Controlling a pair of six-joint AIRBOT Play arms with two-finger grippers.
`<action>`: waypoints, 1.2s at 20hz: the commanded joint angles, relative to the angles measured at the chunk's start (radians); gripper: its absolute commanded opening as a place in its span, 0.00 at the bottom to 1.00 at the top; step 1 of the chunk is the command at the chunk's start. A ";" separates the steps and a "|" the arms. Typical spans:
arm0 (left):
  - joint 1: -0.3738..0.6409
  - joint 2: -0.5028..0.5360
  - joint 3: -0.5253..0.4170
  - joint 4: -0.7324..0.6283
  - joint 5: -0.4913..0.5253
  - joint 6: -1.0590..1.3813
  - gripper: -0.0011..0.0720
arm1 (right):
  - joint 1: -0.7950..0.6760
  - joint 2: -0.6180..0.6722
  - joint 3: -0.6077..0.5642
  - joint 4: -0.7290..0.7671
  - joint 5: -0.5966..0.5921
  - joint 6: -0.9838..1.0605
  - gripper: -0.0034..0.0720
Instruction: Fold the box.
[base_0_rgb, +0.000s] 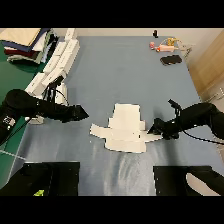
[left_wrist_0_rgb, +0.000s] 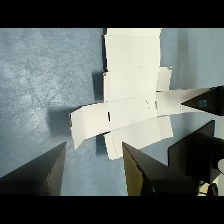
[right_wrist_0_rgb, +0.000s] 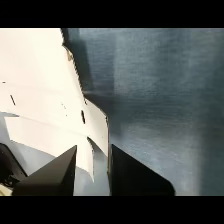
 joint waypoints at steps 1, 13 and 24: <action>0.026 0.000 0.001 -0.009 -0.027 0.005 0.72 | 0.009 -0.052 -0.012 0.008 0.013 -0.035 0.39; 0.149 -0.286 0.064 -0.140 -0.183 0.301 0.79 | 0.315 0.064 -0.055 0.092 0.198 -0.282 0.05; 0.114 -0.660 0.129 -0.398 -0.162 0.637 0.92 | 0.402 0.082 -0.056 0.092 0.296 -0.247 0.05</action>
